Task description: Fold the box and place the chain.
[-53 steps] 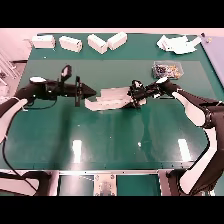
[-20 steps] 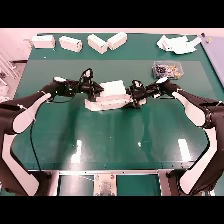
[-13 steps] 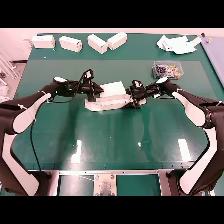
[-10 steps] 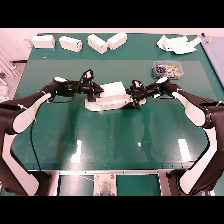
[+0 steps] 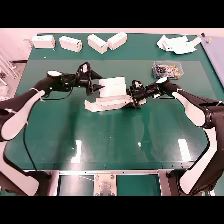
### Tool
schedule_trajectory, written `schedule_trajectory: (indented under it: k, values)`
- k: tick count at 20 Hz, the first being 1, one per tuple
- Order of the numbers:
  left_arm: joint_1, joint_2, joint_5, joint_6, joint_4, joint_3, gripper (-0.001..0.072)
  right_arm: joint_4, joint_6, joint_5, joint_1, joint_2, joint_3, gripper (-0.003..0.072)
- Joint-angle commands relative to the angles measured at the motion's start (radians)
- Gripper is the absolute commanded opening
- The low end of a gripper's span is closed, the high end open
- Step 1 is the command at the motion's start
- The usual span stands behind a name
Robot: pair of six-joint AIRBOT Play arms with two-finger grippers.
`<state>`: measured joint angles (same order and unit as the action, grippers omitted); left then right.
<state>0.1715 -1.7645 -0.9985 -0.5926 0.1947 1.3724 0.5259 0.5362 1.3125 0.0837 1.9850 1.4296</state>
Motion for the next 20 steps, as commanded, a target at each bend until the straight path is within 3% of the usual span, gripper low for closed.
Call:
schedule_trajectory:
  k: [1,4,7,10,11,12,13,16,20]
  values:
    - [-0.044,0.078,-0.115,0.133,0.153,0.0,0.0486,-0.001,-0.002,0.001,0.0,0.0,0.0,0.0579]
    - [-0.081,0.087,-0.247,0.308,0.274,-0.004,0.0486,-0.001,-0.002,0.001,0.0,0.0,0.0,0.058]
    - [-0.082,0.086,-0.257,0.401,0.37,-0.009,0.0486,-0.001,-0.001,0.001,0.0,0.0,0.0,0.0579]
    - [-0.075,0.085,-0.256,0.446,0.372,-0.012,0.0487,-0.001,-0.002,0.001,0.0,0.0,0.0,0.0579]
    - [-0.07,0.085,-0.242,0.464,0.37,-0.024,0.0515,-0.001,-0.002,0.001,0.0,0.0,0.0,0.0579]
    - [-0.059,0.085,-0.205,0.484,0.37,-0.047,0.0654,-0.001,-0.002,0.001,0.0,0.0,0.0,0.0579]
    - [-0.047,0.085,-0.164,0.501,0.365,-0.077,0.0715,-0.001,-0.002,0.001,0.0,0.0,0.0,0.0579]
    - [-0.01,0.085,-0.084,0.505,0.367,-0.149,0.0715,-0.001,-0.002,0.001,0.0,0.0,0.0,0.0579]
    - [0.04,0.085,-0.003,0.509,0.375,-0.156,0.0715,-0.001,-0.002,0.001,0.0,0.0,0.0,0.0579]
